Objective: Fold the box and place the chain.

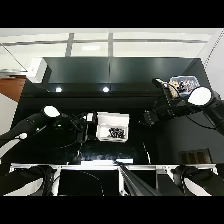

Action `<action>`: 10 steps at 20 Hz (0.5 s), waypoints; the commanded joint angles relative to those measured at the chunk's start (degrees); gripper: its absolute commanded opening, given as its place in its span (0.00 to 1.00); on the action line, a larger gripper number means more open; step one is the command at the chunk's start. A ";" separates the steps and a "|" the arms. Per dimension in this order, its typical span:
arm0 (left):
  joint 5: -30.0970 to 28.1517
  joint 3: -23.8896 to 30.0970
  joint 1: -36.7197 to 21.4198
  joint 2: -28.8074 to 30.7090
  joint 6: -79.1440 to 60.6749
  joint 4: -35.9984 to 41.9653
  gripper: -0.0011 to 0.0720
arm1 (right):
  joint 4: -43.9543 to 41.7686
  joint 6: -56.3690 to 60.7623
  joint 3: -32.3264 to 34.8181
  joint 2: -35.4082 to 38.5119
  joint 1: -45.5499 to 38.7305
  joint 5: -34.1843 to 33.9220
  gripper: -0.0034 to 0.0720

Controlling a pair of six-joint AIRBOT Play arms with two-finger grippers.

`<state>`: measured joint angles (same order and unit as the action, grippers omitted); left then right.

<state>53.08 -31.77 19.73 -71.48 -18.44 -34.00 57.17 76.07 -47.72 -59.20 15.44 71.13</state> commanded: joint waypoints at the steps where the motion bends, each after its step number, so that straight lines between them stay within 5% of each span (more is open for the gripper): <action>1: 0.09 -0.04 0.39 0.11 0.22 0.22 0.99 | 0.00 0.00 0.02 0.04 -0.04 0.00 0.71; 10: -4.98 -0.04 3.67 -0.83 2.43 0.44 0.98 | 0.00 0.02 0.02 0.04 -0.04 -0.09 0.71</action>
<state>49.58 -31.77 23.03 -72.20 -16.73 -33.56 57.19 76.07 -47.72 -59.20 15.44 71.11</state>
